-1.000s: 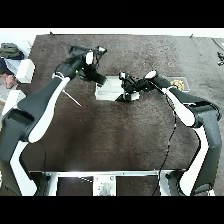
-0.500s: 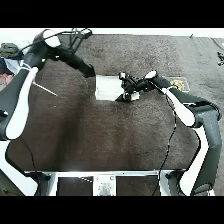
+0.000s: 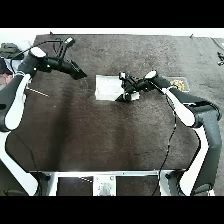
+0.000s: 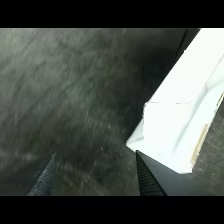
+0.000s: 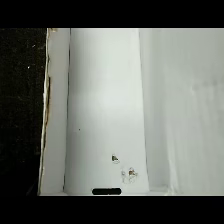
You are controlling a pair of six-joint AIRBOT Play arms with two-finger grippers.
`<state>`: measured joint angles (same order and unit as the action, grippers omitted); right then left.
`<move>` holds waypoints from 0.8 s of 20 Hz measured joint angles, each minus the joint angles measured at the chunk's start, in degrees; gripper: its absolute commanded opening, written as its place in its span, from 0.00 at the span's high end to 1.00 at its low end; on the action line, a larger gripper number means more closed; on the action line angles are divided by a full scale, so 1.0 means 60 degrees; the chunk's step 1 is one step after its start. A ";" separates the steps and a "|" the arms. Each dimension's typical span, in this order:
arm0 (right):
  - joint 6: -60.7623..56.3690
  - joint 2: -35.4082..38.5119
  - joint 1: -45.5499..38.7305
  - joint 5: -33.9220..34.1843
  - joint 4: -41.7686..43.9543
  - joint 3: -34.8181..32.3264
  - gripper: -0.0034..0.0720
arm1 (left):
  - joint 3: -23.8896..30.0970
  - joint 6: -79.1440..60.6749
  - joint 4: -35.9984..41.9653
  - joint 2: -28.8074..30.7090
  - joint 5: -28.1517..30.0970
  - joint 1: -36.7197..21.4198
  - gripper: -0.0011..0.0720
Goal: Fold the box and place the chain.
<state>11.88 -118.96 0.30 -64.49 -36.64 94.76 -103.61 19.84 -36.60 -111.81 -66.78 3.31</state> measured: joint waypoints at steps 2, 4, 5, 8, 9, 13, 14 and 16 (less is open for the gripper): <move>0.0004 0.0000 0.0000 0.0000 0.0000 0.0000 0.68 | 0.0025 -0.1268 0.0688 -0.0466 -0.0331 -0.0047 0.26; 0.0004 0.0000 0.0000 0.0000 0.0000 0.0000 0.68 | 0.0040 -0.2320 0.1115 -0.0885 -0.0554 -0.0095 0.15; 0.0004 0.0000 0.0000 0.0000 0.0000 0.0000 0.68 | 0.0047 -0.2827 0.1184 -0.1089 -0.0747 -0.0124 0.08; 0.0000 0.0000 0.0000 0.0000 0.0000 0.0000 0.68 | 0.0047 -0.4397 0.1486 -0.1563 -0.1297 -0.0022 0.00; 0.0004 0.0000 0.0000 0.0000 0.0000 0.0000 0.68 | 0.0055 -0.4903 0.1508 -0.1701 -0.1472 0.0036 0.00; 0.0004 0.0000 0.0000 0.0000 0.0000 0.0000 0.68 | 0.0055 -0.6266 0.1738 -0.1971 -0.1974 0.0178 0.00; 0.0000 0.0000 0.0000 0.0000 0.0000 0.0000 0.68 | 0.0047 -0.6502 0.1876 -0.1993 -0.2029 0.0200 0.00; 0.0004 0.0000 0.0000 0.0000 0.0000 0.0000 0.68 | 0.0055 -0.6808 0.1858 -0.2047 -0.2149 0.0211 0.00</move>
<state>11.90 -118.96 0.30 -64.49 -36.64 94.76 -103.28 -21.02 -25.45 -124.09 -79.68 4.58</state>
